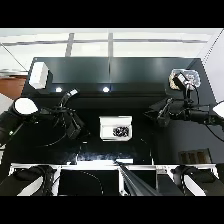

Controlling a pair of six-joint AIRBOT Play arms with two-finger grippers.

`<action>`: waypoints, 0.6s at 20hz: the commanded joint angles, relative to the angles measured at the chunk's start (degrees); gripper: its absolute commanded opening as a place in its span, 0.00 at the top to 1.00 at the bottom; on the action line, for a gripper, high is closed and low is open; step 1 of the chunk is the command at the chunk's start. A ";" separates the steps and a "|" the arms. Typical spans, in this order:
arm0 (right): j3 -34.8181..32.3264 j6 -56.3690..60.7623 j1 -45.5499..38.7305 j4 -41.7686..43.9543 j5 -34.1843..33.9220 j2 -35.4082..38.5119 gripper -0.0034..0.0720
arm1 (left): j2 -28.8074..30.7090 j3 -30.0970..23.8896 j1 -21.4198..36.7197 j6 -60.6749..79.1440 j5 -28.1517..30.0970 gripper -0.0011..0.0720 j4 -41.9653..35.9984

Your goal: Fold the box and place the chain.

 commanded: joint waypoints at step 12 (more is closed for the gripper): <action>0.00 0.02 -0.02 -3.56 -0.02 0.04 0.29 | -19.32 -2.54 -8.35 52.30 11.41 0.00 -8.50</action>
